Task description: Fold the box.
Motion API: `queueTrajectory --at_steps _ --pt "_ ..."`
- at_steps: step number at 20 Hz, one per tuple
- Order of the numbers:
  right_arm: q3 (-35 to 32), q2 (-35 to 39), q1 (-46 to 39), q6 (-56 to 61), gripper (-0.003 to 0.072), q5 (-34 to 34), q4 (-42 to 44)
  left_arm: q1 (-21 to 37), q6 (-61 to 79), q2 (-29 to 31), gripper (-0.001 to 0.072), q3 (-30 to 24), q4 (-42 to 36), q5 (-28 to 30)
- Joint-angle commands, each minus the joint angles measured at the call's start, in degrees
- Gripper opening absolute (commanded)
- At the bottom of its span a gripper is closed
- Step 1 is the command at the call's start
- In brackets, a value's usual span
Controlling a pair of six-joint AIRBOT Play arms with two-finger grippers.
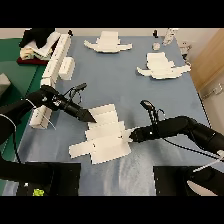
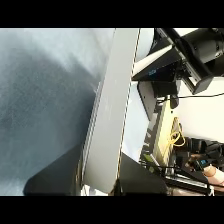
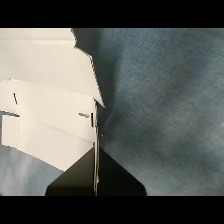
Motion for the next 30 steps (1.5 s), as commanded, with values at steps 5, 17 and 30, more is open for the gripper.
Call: queueTrajectory --at_steps 5,17,30 --pt "-0.02 0.02 0.02 0.00 0.0002 0.07 -0.13 -1.29 0.13 -0.02 0.0013 -0.13 3.26 -0.46" --pt "2.75 0.04 -4.17 21.29 0.0215 0.28 -32.87 -4.90 16.65 4.26 0.0010 3.54 0.37 2.38" --pt "13.90 -0.74 -11.85 34.16 0.0464 4.81 -42.01 -23.85 37.09 28.26 0.0007 -9.53 2.27 42.29"
